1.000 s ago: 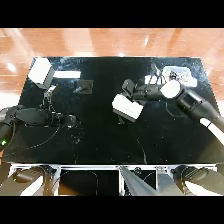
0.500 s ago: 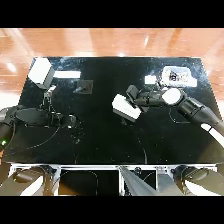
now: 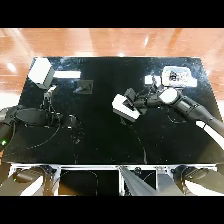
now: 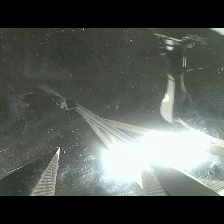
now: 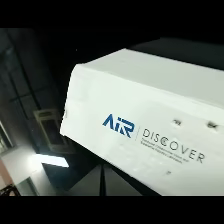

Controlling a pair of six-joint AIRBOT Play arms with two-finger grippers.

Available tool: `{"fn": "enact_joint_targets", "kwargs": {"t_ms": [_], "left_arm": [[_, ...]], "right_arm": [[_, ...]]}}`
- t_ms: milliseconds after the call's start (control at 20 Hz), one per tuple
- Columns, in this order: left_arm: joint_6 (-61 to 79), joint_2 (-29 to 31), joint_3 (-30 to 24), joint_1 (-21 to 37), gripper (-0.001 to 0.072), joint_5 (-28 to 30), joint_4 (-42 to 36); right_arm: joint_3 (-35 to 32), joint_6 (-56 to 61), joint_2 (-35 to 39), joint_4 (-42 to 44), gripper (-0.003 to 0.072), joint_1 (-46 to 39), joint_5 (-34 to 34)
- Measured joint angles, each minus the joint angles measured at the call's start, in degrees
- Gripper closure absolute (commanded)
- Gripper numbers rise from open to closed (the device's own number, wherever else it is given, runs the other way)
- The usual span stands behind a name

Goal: Fold the box and place the chain.

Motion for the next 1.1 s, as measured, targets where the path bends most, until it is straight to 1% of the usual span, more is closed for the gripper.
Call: {"fn": "enact_joint_targets", "kwargs": {"t_ms": [150, 400, 550, 650, 750, 900, 1100], "left_arm": [[0.00, 0.00, 0.00, 0.00, 0.0117, 0.00, 0.00], [0.00, 0.00, 0.00, 0.00, 0.0117, 0.02, 0.00], [0.00, 0.00, 0.00, 0.00, 0.0117, 0.02, 0.00], [0.00, 0.00, 0.00, 0.00, 0.0117, 0.04, 0.00], [0.00, 0.00, 0.00, 0.00, 0.0117, 0.04, 0.00], [-0.02, 0.00, 0.00, 0.02, 0.0117, 0.04, 0.00], [-0.02, 0.00, 0.00, 0.00, 0.0117, 0.02, -0.02]], "right_arm": [[0.00, -2.67, -1.07, 2.38, 0.0654, -0.02, 0.15], [0.00, -4.20, -1.73, 2.91, 0.0654, -1.18, 0.57], [0.00, -4.98, -1.84, 3.96, 0.0654, -2.34, 2.45], [0.00, -7.93, -1.84, 7.93, 0.0654, -3.15, 4.48], [0.00, -12.35, -1.84, 14.12, 0.0655, -3.98, 6.14], [0.00, -16.65, -2.10, 19.47, 0.0654, -4.94, 4.31], [0.00, -18.86, -4.04, 21.59, 0.0654, -4.92, 0.09]]}}
